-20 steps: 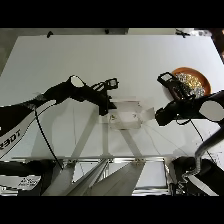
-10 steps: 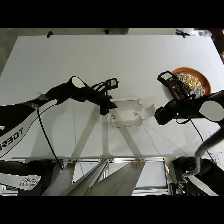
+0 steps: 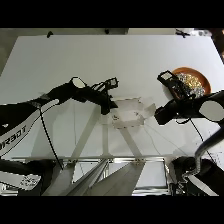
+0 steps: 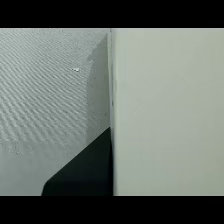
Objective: Fold the box and place the chain.
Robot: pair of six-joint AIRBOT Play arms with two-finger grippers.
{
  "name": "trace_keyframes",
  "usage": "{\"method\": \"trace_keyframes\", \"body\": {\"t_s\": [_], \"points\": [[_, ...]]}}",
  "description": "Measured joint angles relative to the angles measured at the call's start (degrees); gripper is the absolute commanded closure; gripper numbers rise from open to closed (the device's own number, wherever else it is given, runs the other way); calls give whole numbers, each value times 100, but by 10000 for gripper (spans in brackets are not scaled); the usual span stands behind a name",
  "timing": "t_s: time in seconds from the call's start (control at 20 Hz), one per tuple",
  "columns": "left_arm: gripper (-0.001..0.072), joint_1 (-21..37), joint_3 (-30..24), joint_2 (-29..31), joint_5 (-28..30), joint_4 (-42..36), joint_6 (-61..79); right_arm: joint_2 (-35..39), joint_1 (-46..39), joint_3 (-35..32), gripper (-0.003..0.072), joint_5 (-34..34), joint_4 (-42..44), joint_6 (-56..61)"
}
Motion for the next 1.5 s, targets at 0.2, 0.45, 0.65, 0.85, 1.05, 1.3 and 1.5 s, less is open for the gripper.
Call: {"method": "trace_keyframes", "body": {"t_s": [0.2,0.45,0.65,0.85,1.05,1.3,1.5], "points": [[700,0,-2,2,-20,15,-31,0,0,0,346,-4,-2,-20],[545,-7,-13,81,-98,181,-50,0,0,0,346,-55,0,-109],[563,-7,-2,146,-168,94,-44,0,0,0,346,-114,0,-149],[696,-37,-2,155,-212,258,39,0,0,0,346,-136,0,-212],[700,-249,52,170,-144,647,101,0,0,0,346,-188,0,-236],[701,-496,245,170,-24,1023,127,0,0,0,346,-223,0,-247],[699,-540,295,166,81,1088,118,0,0,0,346,-225,0,-249]]}}
